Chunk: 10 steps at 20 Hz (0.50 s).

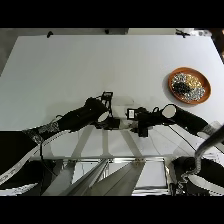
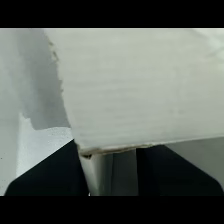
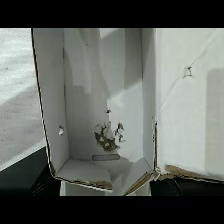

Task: Fold the box and place the chain.

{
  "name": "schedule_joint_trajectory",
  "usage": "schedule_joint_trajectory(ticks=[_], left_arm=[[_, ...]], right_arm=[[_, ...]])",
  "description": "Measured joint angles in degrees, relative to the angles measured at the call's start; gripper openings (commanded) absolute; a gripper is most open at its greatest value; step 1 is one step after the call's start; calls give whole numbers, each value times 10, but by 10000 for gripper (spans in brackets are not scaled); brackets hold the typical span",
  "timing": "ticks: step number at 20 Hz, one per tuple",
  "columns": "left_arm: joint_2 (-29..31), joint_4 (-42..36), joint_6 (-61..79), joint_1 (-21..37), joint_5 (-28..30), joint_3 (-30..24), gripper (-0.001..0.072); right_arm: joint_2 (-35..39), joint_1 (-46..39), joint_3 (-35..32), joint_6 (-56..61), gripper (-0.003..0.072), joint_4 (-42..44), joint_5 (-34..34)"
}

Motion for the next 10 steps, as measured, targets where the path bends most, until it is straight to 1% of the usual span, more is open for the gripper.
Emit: schedule_joint_trajectory(ticks=[4,5,6,7,10], left_arm=[[10,-2,1,5,-12,-1,303],[15,-2,3,8,-11,-1,390],[20,-1,9,11,-13,-1,547],[28,-1,22,16,-17,-1,630],[51,-2,62,29,-17,-1,629]], right_arm=[[0,1,0,1,399,2,0],[0,1,0,2,399,3,0],[0,1,0,2,399,3,0],[0,0,0,2,399,3,0],[0,0,0,2,399,3,0]])
